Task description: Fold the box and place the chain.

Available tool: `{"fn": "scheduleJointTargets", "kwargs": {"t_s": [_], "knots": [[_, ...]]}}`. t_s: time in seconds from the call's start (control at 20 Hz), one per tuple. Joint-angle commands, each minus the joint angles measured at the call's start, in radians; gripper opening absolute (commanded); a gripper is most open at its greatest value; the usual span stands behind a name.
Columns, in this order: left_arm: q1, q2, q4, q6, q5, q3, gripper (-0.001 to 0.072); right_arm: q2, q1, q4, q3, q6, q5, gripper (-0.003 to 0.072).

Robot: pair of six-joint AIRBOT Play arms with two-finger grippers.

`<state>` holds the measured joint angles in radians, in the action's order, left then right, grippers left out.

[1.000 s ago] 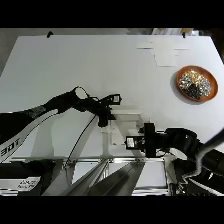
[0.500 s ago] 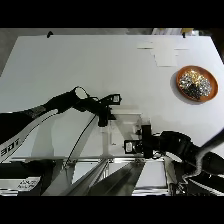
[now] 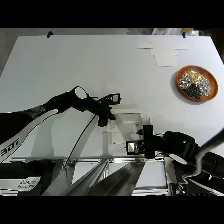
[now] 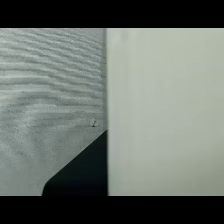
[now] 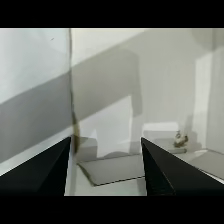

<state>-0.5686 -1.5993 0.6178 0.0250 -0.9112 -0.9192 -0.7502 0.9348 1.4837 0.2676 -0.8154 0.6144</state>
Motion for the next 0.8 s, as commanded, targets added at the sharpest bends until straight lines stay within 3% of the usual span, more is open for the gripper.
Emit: {"fn": "scheduleJointTargets", "kwargs": {"t_s": [0.0, 0.45, 0.75], "knots": [[0.0, 0.0, 0.0, 0.0, -0.002, 0.0, 0.0009, 0.026, 0.001, -0.032, -0.003, 0.001, 0.037, 0.0472], [0.0, 0.0, 0.0, 0.0, -0.002, 0.0, 0.0009, -0.104, 0.001, -0.038, -0.003, 0.002, -0.087, 0.0472], [0.0, 0.0, 0.0, 0.0, -0.002, 0.0, 0.0009, -0.095, -0.014, -0.022, 0.025, 0.001, -0.105, 0.047]]}}
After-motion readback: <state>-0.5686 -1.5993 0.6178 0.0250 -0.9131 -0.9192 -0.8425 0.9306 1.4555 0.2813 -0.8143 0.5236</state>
